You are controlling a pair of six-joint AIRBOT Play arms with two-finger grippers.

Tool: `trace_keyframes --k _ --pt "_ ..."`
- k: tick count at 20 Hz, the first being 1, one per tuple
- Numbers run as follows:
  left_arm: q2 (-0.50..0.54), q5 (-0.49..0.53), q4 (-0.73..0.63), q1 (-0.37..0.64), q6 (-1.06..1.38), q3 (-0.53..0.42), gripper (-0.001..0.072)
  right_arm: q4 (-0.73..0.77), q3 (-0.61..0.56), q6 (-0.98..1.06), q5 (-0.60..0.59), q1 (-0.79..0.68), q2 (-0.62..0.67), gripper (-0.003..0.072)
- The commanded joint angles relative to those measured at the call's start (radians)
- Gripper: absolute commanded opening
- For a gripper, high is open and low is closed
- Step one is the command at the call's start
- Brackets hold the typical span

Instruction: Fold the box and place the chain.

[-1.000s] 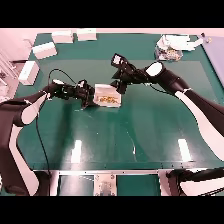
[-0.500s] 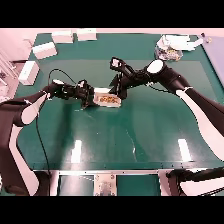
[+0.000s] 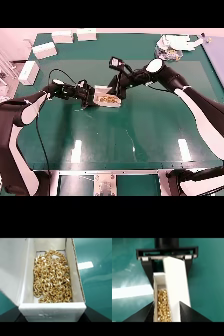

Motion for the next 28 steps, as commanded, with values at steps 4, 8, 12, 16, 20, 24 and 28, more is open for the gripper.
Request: trace_keyframes --k 4,8,12,16,20,24,28 --pt "0.000 0.000 0.000 0.001 0.000 0.000 0.0469 0.079 0.163 -0.004 -0.031 -0.018 0.024 0.0372" --pt "0.000 0.000 0.000 0.001 0.000 0.000 0.0469 0.069 0.161 0.004 -0.022 -0.053 -0.047 0.0372" --pt "0.000 0.000 0.000 0.001 0.000 0.000 0.0468 0.055 0.119 0.026 0.023 -0.082 -0.125 0.0371" --pt "0.000 0.000 0.000 0.001 0.000 0.000 0.0469 0.056 0.113 0.026 0.091 -0.083 -0.152 0.0372" --pt "0.000 0.000 0.000 0.001 0.000 0.000 0.0469 0.081 0.113 0.079 0.193 -0.083 -0.149 0.0377" --pt "0.000 0.000 0.000 0.001 0.000 0.000 0.0469 0.081 0.113 0.085 0.212 -0.080 -0.150 0.0377" --pt "0.000 0.000 0.000 0.001 0.000 0.000 0.0469 0.080 0.113 0.074 0.191 -0.080 -0.153 0.0372"
